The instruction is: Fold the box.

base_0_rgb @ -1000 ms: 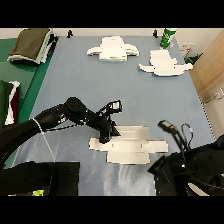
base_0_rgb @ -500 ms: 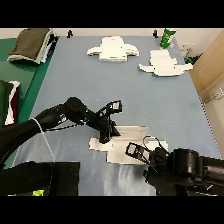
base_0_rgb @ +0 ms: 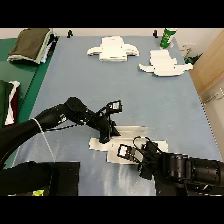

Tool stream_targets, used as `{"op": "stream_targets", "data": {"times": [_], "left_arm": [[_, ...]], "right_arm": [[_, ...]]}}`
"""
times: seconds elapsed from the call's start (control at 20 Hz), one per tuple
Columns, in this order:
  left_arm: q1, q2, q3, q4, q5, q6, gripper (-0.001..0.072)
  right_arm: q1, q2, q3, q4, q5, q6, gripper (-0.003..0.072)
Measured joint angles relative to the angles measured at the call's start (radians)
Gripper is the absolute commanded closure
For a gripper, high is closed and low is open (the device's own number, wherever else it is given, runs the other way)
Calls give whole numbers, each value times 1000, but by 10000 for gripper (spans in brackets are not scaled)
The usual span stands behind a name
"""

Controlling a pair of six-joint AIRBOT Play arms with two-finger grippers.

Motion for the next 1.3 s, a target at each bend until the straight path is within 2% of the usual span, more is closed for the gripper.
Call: {"op": "stream_targets", "data": {"times": [0.2,0.5,0.9,1.15,1.2,1.25,1.3], "left_arm": [[0,0,0,0,0,0,695],[0,0,0,0,0,0,695],[0,0,0,0,1,0,695],[0,0,0,0,1,0,695],[0,0,0,0,1,0,695],[0,0,0,0,1,0,695],[0,0,0,0,1,0,695]], "right_arm": [[24,-32,2,16,9,-35,149],[36,-58,11,-128,31,43,150],[37,24,74,-182,-74,125,149],[37,29,81,-208,-96,226,149],[37,27,81,-210,-100,247,96],[37,26,81,-211,-107,267,-34],[37,24,81,-213,-116,281,-34]]}}
